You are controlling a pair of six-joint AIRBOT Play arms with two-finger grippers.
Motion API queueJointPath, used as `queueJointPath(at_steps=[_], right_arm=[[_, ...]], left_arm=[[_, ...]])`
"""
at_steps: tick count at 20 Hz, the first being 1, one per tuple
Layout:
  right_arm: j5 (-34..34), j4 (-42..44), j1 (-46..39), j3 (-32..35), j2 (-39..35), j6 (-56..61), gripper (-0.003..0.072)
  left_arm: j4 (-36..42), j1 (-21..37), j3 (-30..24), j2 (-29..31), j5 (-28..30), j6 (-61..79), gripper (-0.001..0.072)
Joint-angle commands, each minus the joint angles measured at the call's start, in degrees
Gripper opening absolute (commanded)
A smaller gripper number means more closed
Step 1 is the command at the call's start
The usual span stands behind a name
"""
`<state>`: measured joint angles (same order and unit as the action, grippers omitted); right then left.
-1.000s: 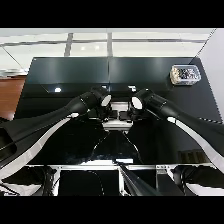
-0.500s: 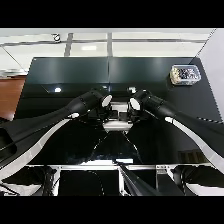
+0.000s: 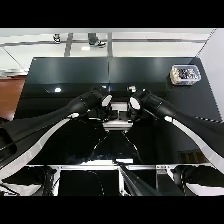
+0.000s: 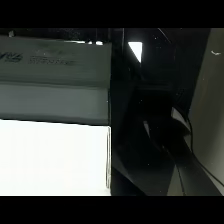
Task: Fold the box and place the chain.
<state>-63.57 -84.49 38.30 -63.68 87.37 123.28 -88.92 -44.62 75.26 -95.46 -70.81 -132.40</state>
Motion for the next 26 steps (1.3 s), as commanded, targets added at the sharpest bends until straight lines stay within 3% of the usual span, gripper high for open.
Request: queueJointPath(at_steps=[1, 2, 4, 7, 12, 15, 17, 18, 19, 20, 23, 26], right_arm=[[-0.35, -0.15, 0.0, -0.13, -0.02, -0.09, 0.0016], [-0.35, -0.24, -0.11, -0.22, -0.04, -0.09, 0.0021], [-2.34, -0.22, -0.79, -1.6, -0.52, -0.37, 0.0344], [-8.55, -3.78, -1.86, -4.7, -4.15, -6.08, 0.0353], [-13.68, -9.77, -5.51, -5.77, -16.98, -14.67, 0.0353], [-10.1, -26.77, -10.62, -5.25, -21.73, -15.32, 0.0353], [-1.46, -34.38, -17.35, -3.17, -21.55, -15.3, 0.0353], [5.84, -34.01, -21.75, -1.4, -21.38, -14.8, 0.0354], [13.79, -32.87, -26.49, 0.87, -21.0, -12.66, 0.0464], [20.04, -30.18, -31.06, 2.49, -19.85, -11.32, 0.072], [28.72, -14.16, -41.31, 0.42, -11.93, -11.15, 0.072], [24.5, -2.84, -46.16, -12.98, 0.31, -11.21, 0.072]], left_arm=[[-0.11, 0.0, 0.04, -0.02, 0.0, 0.15, 0.0027], [-0.13, 0.0, 0.04, -0.02, -0.02, 0.15, 0.0027], [-0.13, 0.02, 0.04, -0.02, -0.02, 0.15, 0.0027], [-0.13, 0.02, 0.04, -0.02, -0.02, 0.17, 0.0027], [-0.15, 0.02, 0.04, -0.02, 0.02, 0.17, 0.0027], [-0.17, 0.0, 0.04, -0.02, 0.02, 0.17, 0.0027], [-0.17, 0.02, 0.04, -0.02, 0.0, 0.17, 0.0027], [-0.17, 0.02, 0.04, -0.02, 0.0, 0.17, 0.0027], [-0.17, 0.0, 0.04, -0.02, 0.02, 0.17, 0.0027], [-0.17, 0.0, 0.04, -0.02, 0.11, 0.17, 0.0027], [-0.17, 0.0, 0.04, -0.02, 0.04, 0.17, 0.0027], [-0.17, 0.0, 0.04, -0.02, 0.09, 0.15, 0.0027]])
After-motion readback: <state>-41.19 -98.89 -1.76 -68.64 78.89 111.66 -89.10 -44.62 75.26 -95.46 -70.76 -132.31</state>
